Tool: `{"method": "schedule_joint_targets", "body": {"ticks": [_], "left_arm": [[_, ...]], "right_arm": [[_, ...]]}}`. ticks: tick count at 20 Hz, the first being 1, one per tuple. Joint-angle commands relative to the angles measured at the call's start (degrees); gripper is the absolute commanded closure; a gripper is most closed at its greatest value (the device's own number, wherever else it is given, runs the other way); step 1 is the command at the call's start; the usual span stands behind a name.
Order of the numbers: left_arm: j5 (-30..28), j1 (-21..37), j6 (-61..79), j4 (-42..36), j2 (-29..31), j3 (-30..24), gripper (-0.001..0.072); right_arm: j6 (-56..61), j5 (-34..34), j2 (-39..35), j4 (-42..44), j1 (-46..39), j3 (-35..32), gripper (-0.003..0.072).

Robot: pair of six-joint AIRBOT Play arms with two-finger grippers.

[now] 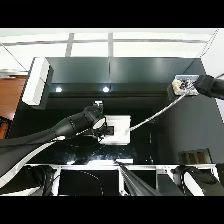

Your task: Fold the box and place the chain.

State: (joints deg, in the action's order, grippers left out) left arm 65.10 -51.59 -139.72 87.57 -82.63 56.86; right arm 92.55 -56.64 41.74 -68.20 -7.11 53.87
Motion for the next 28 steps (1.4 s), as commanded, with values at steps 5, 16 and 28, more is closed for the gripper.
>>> {"method": "schedule_joint_targets", "body": {"ticks": [5, 16, 28], "left_arm": [[0.11, 0.0, 0.0, 0.0, -0.02, 0.02, 0.0676], [0.07, 0.0, 0.0, -0.02, -0.02, 0.02, 0.0676], [0.07, 0.0, 0.0, -0.02, -0.02, 0.02, 0.0676]], "right_arm": [[-13.18, -18.88, -10.95, 25.97, 1.9, 0.04, 0.0645], [-7.26, 1.18, -4.83, 26.91, 33.83, -11.1, 0.0645], [-7.28, 9.22, 9.51, 27.56, 45.79, -11.52, 0.0643]]}}
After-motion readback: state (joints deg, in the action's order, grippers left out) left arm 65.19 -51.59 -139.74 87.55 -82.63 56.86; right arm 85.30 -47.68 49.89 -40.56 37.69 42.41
